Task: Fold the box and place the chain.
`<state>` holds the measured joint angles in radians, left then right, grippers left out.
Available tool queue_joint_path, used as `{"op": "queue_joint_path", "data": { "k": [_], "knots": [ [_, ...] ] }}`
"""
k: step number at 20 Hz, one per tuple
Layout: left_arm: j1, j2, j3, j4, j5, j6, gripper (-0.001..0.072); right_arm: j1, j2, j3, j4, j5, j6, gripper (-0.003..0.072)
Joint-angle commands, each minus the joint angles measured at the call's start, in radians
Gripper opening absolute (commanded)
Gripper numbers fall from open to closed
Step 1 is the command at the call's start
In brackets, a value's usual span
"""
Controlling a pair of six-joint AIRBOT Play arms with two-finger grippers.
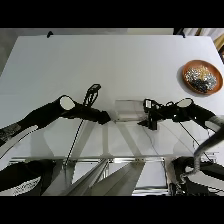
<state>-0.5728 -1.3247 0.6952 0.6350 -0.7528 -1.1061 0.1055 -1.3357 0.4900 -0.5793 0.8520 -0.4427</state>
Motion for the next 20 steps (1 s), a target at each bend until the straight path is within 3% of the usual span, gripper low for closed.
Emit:
{"op": "queue_joint_path", "data": {
  "k": [1, 5, 12, 15, 20],
  "knots": [
    [-0.011, 0.007, 0.015, -0.042, 0.013, 0.007, 0.0384, 0.000, 0.001, 0.000, 0.000, 0.000, 0.000, 0.0402],
    [-0.021, 0.015, 0.016, -0.047, 0.034, 0.007, 0.0404, 0.000, 0.001, 0.000, 0.000, 0.000, 0.000, 0.0402],
    [-0.029, 0.043, 0.016, -0.047, 0.060, 0.005, 0.0500, 0.000, 0.001, 0.000, 0.000, 0.000, 0.000, 0.0402],
    [-0.046, 0.043, 0.021, -0.047, 0.109, -0.040, 0.0505, 0.000, 0.001, 0.000, 0.000, 0.000, 0.000, 0.0402],
    [-0.092, 0.002, 0.085, 0.031, 0.095, -0.150, 0.0505, 0.000, 0.001, 0.000, 0.000, 0.000, 0.000, 0.0402]
  ]
}}
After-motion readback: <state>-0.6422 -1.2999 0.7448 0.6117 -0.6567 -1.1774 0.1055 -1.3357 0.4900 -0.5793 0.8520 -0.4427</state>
